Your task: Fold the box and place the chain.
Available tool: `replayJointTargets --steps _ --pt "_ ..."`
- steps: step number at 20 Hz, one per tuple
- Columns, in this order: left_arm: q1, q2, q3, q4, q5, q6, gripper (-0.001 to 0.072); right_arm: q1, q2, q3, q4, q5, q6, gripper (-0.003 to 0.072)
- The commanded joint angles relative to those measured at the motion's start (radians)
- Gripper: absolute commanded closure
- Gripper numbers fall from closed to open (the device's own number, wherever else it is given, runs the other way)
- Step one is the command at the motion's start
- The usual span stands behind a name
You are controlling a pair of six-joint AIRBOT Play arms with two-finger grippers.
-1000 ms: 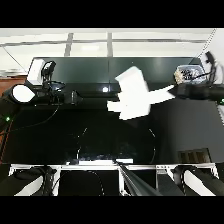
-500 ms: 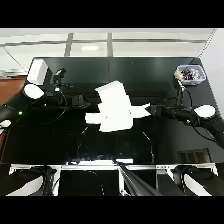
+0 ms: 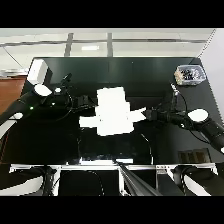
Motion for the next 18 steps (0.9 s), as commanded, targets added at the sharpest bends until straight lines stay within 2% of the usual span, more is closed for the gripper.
replayJointTargets --steps 1,3,6,10,11,13,14,16,18 --pt "-0.002 -0.099 0.058 -0.13 -0.06 0.108 0.0 0.031 0.001 -0.005 0.0 -0.013 0.0 0.0677" --pt "-0.012 -0.188 0.139 -0.124 -0.121 0.107 0.0001 0.042 0.001 -0.005 0.0 -0.017 0.0 0.0676" --pt "-0.025 -0.345 0.286 -0.13 -0.357 0.129 0.0037 0.047 0.001 -0.005 0.0 -0.016 0.0 0.0676" --pt "-0.039 -0.458 0.397 -0.135 -0.572 0.284 0.0248 0.047 0.001 -0.005 -0.002 -0.018 0.0 0.0677" --pt "-0.042 -0.467 0.413 -0.126 -0.611 0.328 0.0253 0.047 0.001 -0.005 -0.001 -0.018 0.0 0.0676" --pt "-0.05 -0.468 0.422 -0.124 -0.611 0.396 0.0464 0.047 0.001 -0.005 -0.002 -0.018 0.0 0.0676" --pt "-0.057 -0.468 0.425 -0.123 -0.618 0.426 0.0491 0.047 0.001 -0.005 -0.002 -0.017 0.0 0.0676" --pt "-0.067 -0.469 0.43 -0.112 -0.674 0.474 0.0494 0.047 0.001 -0.005 -0.005 -0.018 0.0 0.0676" --pt "-0.067 -0.469 0.443 -0.07 -0.683 0.474 0.0674 0.041 0.001 -0.004 -0.023 -0.019 -0.052 0.0673"
